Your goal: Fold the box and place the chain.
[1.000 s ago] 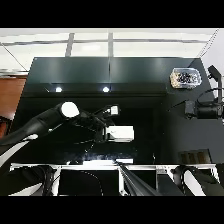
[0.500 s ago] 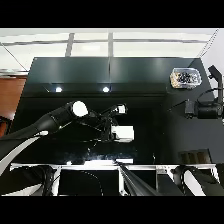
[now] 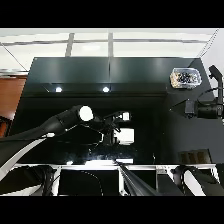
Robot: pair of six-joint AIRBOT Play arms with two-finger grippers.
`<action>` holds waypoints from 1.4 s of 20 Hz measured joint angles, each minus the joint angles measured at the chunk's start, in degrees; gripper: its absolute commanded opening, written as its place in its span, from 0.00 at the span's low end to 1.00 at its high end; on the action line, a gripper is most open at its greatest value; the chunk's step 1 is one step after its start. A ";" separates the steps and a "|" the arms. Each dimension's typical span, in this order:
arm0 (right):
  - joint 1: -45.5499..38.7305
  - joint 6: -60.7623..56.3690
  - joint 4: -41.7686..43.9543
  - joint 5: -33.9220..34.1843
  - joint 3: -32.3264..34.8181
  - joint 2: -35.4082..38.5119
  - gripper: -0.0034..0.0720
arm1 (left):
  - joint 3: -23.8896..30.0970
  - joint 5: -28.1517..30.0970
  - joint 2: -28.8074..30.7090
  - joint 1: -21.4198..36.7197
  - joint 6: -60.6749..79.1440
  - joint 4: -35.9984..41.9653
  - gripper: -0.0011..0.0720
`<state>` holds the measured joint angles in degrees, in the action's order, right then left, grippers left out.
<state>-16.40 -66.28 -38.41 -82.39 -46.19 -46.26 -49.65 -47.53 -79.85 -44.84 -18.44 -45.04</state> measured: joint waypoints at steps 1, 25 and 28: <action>0.00 0.00 -0.02 0.02 0.00 0.00 0.06 | 0.00 0.57 -0.42 -0.50 0.00 -0.61 0.99; 0.61 -2.86 1.14 1.62 0.00 0.00 0.06 | -35.87 -4.70 -11.43 55.06 -28.41 -14.58 0.53; 1.53 -4.63 1.44 1.90 0.00 0.00 0.06 | -47.82 -6.84 -20.35 61.88 -32.70 -17.00 0.58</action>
<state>-14.87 -70.91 -36.97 -80.49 -46.19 -46.26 -97.47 -54.37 -100.20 17.04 -51.13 -62.04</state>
